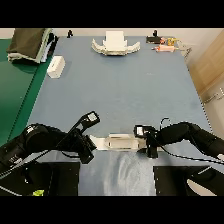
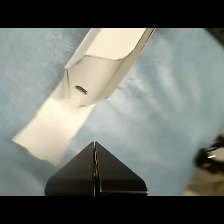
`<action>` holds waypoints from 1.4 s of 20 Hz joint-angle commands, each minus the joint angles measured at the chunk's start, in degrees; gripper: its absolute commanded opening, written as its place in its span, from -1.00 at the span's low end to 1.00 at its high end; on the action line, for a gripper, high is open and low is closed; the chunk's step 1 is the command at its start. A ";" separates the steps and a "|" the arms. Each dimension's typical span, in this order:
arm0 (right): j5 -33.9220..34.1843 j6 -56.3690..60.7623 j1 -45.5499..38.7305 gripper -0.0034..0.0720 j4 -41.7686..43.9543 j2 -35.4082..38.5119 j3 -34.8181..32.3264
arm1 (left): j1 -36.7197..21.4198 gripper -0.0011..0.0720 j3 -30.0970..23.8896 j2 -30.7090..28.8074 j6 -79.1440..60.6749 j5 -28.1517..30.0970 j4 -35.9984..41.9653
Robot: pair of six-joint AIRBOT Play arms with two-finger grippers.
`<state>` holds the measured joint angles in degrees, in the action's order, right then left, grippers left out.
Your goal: Fold the box.
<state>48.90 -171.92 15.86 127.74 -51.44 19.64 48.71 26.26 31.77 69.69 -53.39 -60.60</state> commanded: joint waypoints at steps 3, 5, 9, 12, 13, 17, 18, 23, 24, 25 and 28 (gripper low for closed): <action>0.02 0.00 -0.04 0.43 0.00 0.02 0.04 | 4.59 -0.94 0.09 3.45 20.15 10.75 14.93; 0.00 0.00 -0.04 0.43 -0.02 0.02 0.04 | 5.05 -0.94 0.83 8.02 20.11 18.62 20.31; 0.02 0.00 -0.04 0.43 -0.02 0.02 0.04 | 0.02 -0.94 6.73 15.93 19.63 20.41 21.88; 0.00 0.00 -0.04 0.43 0.00 0.02 0.04 | -5.22 -0.94 9.90 20.00 19.19 19.76 21.88; 0.00 0.02 -0.04 0.43 0.00 0.02 0.04 | -6.82 -0.94 10.23 21.42 18.97 19.52 21.90; 0.02 0.02 -0.04 0.43 0.00 0.02 0.04 | -9.03 -0.94 10.21 27.21 18.60 14.78 22.05; 0.02 0.02 -0.04 0.43 -0.02 0.02 0.04 | -9.03 -0.94 10.21 28.81 18.64 13.90 22.12; 0.00 0.00 -0.04 0.43 0.00 0.02 0.04 | -9.03 -0.94 10.21 35.98 16.76 11.17 24.15; 0.00 0.00 -0.04 0.43 -0.02 0.02 0.04 | -9.05 -0.94 10.21 36.54 15.32 11.34 25.11; 0.02 0.00 -0.04 0.43 -0.02 0.02 0.04 | -9.05 -0.94 10.21 36.70 14.32 11.80 25.75; 0.00 0.00 -0.04 0.43 -0.02 0.02 0.04 | -9.05 -0.94 10.23 36.68 11.91 12.48 27.45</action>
<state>48.93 -171.89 15.84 127.72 -51.42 19.64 39.70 36.45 67.55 84.12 -40.77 -34.96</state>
